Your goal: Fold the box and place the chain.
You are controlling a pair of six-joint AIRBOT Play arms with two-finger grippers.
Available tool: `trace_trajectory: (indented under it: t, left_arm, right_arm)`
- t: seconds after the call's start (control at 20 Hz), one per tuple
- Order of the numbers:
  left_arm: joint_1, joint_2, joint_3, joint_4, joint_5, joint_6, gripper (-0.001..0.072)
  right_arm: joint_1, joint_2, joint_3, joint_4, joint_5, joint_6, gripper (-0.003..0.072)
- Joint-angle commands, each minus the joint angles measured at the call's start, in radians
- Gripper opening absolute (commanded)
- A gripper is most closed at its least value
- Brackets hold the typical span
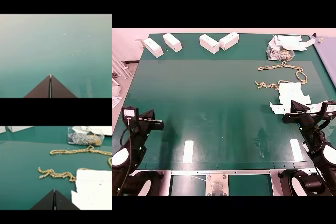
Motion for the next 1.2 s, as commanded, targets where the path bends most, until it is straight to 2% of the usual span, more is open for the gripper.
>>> trace_trajectory:
  t: [0.0,0.25,0.3,0.35,0.4,0.5,0.6,0.7,0.8,0.85,0.9,1.0,1.05,1.15]
  left_arm:
    - [0.0,0.001,0.0,0.0,0.0,0.0,0.0019]
    - [0.0,0.001,0.0,0.0,0.0,0.0,0.0019]
    - [0.0,0.001,0.0,0.0,0.0,0.0,0.0019]
    - [0.0,0.001,0.0,0.0,0.0,0.0,0.0019]
    - [0.0,0.001,0.0,0.0,0.0,0.0,0.0019]
    - [0.0,0.001,0.0,0.0,0.0,0.0,0.0019]
    - [0.0,0.001,0.0,0.0,0.0,0.0,0.0019]
    - [0.0,0.001,0.0,0.0,0.0,0.0,0.0019]
    - [0.0,0.001,0.0,0.0,0.0,0.0,0.0019]
    - [0.0,0.001,0.0,0.0,0.0,0.0,0.0019]
    - [0.0,0.001,0.0,0.0,0.0,0.0,0.0019]
    - [0.0,0.001,0.0,0.0,0.0,0.0,0.0019]
    - [0.0,0.001,0.0,0.0,0.0,0.0,0.0019]
    - [0.0,0.001,0.0,0.0,0.0,0.0,0.0019]
  right_arm:
    - [0.001,0.001,-0.001,0.0,0.0,0.018,0.0009]
    - [0.0,0.001,0.004,-0.013,0.013,0.005,0.0009]
    - [-0.008,-0.001,0.013,-0.014,-0.016,0.001,0.0024]
    - [-0.024,-0.008,0.023,-0.013,-0.055,0.003,0.0156]
    - [-0.058,-0.024,0.038,-0.01,-0.093,0.002,0.0228]
    - [-0.176,-0.087,0.088,-0.011,-0.072,0.002,0.0229]
    - [-0.339,-0.202,0.17,-0.012,0.069,0.002,0.0229]
    - [-0.537,-0.361,0.285,-0.018,0.356,0.033,0.0229]
    - [-0.703,-0.529,0.42,-0.1,0.618,0.15,0.0229]
    - [-0.764,-0.602,0.484,-0.144,0.702,0.207,0.0228]
    - [-0.82,-0.669,0.544,-0.154,0.752,0.224,0.0229]
    - [-0.911,-0.73,0.617,-0.14,0.767,0.234,0.0231]
    - [-0.953,-0.73,0.62,-0.14,0.824,0.294,0.0229]
    - [-1.002,-0.733,0.633,-0.142,0.831,0.22,0.0229]
